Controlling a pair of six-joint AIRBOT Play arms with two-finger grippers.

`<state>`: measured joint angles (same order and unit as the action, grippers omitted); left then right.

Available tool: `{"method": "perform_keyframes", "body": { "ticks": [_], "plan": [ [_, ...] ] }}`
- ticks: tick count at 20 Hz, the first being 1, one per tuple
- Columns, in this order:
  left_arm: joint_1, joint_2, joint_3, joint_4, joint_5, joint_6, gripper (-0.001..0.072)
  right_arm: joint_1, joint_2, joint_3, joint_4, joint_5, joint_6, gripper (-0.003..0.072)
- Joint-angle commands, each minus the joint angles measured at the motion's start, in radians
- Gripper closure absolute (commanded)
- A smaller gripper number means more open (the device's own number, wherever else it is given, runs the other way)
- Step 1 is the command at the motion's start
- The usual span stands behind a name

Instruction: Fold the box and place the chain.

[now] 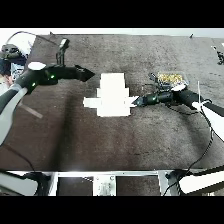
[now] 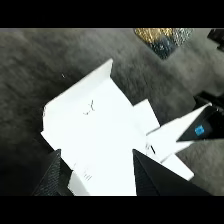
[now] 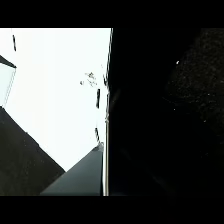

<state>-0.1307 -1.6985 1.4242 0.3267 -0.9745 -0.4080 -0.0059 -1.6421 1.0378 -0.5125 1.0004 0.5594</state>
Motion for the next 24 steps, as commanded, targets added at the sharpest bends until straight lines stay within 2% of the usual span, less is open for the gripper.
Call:
{"method": "perform_keyframes", "body": {
  "ticks": [1, 3, 6, 8, 12, 17, 21, 23, 24],
  "plan": [
    [-0.001, -0.286, 0.389, 0.240, -0.283, -0.324, 0.0221, 0.001, 0.000, 0.001, -0.002, 0.000, -0.015, 0.0673],
    [-0.001, -0.389, 0.528, 0.255, -0.354, -0.381, 0.0221, 0.001, 0.000, 0.001, -0.020, -0.003, -0.015, 0.0673],
    [-0.001, -0.481, 0.620, 0.235, -0.393, -0.399, 0.0221, 0.001, 0.000, 0.001, -0.049, -0.003, -0.014, 0.0673],
    [-0.001, -0.510, 0.619, 0.224, -0.422, -0.385, 0.0221, 0.001, 0.000, 0.001, -0.049, -0.004, -0.014, 0.0673],
    [-0.015, -0.559, 0.619, 0.110, -0.497, -0.344, 0.0221, 0.001, 0.000, 0.001, -0.049, -0.003, -0.014, 0.0673],
    [-0.068, -0.584, 0.619, 0.104, -0.564, -0.326, 0.0221, 0.001, 0.000, 0.001, -0.049, -0.006, -0.014, 0.0673],
    [-0.074, -0.591, 0.619, 0.108, -0.615, -0.362, 0.0224, 0.001, 0.000, 0.001, -0.053, -0.006, -0.014, 0.0673],
    [-0.074, -0.591, 0.619, 0.112, -0.644, -0.357, 0.0233, 0.001, 0.000, 0.001, -0.052, -0.006, -0.014, 0.0673],
    [-0.074, -0.591, 0.619, 0.114, -0.644, -0.358, 0.0298, 0.001, 0.000, 0.001, -0.052, -0.006, -0.014, 0.0673]
  ]
}}
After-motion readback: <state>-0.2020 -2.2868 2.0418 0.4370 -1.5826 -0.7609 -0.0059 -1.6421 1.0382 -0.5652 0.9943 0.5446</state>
